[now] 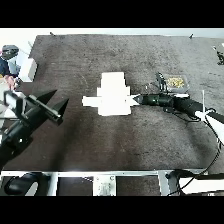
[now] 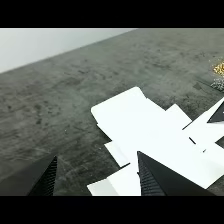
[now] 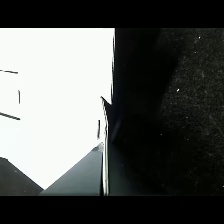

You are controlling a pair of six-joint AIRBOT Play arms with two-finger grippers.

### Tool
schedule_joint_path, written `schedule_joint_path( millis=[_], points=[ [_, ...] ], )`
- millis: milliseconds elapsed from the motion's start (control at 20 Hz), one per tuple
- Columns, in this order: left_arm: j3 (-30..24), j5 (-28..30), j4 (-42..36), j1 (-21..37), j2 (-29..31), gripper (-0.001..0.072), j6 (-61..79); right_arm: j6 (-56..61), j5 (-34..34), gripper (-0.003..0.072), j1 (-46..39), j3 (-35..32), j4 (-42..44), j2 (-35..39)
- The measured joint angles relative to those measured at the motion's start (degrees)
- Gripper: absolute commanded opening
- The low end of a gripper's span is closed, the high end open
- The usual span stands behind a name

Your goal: Fold the box and place the chain.

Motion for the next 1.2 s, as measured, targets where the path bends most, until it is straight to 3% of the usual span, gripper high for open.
schedule_joint_path(
  millis=[250, 450, 800, 1000, 1200],
  points=[
    [10.5, -4.5, -0.2, 0.0, -17.8, 0.0536, -1.7, 0.0, -0.2, 0.0010, 0.1, 0.0, 0.0, 0.0],
    [22.3, -9.3, 2.3, 0.0, -33.3, 0.0536, -8.3, 0.0, -0.2, 0.0010, 0.1, 0.0, 0.0, 0.0],
    [49.5, -27.3, 20.8, 0.0, -59.1, 0.0536, -34.3, -0.9, 0.0, 0.0010, 0.1, 0.0, -0.1, 0.0],
    [64.0, -36.0, 29.4, 0.0, -71.1, 0.0537, -47.8, -1.3, 0.0, 0.0010, 0.1, 0.0, -0.1, 0.0],
    [75.1, -43.0, 33.8, 0.0, -81.1, 0.0537, -55.3, -1.4, 0.0, 0.0010, 0.1, 0.0, -0.1, 0.0]
  ],
)
